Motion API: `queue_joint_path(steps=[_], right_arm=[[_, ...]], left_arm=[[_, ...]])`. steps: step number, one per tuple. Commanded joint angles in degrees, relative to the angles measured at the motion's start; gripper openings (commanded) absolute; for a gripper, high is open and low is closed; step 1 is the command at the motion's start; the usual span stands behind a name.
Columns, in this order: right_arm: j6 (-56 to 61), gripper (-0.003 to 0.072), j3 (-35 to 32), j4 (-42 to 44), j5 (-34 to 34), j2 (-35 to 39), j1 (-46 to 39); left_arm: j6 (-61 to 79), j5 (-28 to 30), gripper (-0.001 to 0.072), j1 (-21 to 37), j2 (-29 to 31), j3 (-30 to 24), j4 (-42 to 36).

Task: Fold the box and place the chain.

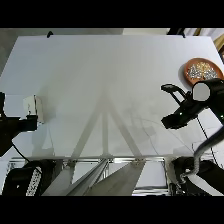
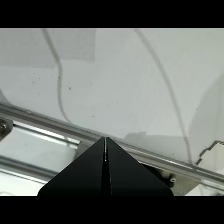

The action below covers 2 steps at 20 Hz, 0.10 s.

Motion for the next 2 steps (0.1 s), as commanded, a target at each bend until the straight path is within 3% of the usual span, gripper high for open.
queue_joint_path(steps=[1, 2], right_arm=[[0.0, 0.0021, 0.0, 0.0, 0.0, 0.0, 0.0], [0.0, 0.0021, 0.0, 0.0, 0.0, 0.0, 0.0]], left_arm=[[0.0, -0.3, 0.0693, 0.0, 0.1, 0.0, -0.1], [-0.2, -0.3, 0.0693, 0.0, 0.1, 0.0, -0.1]])
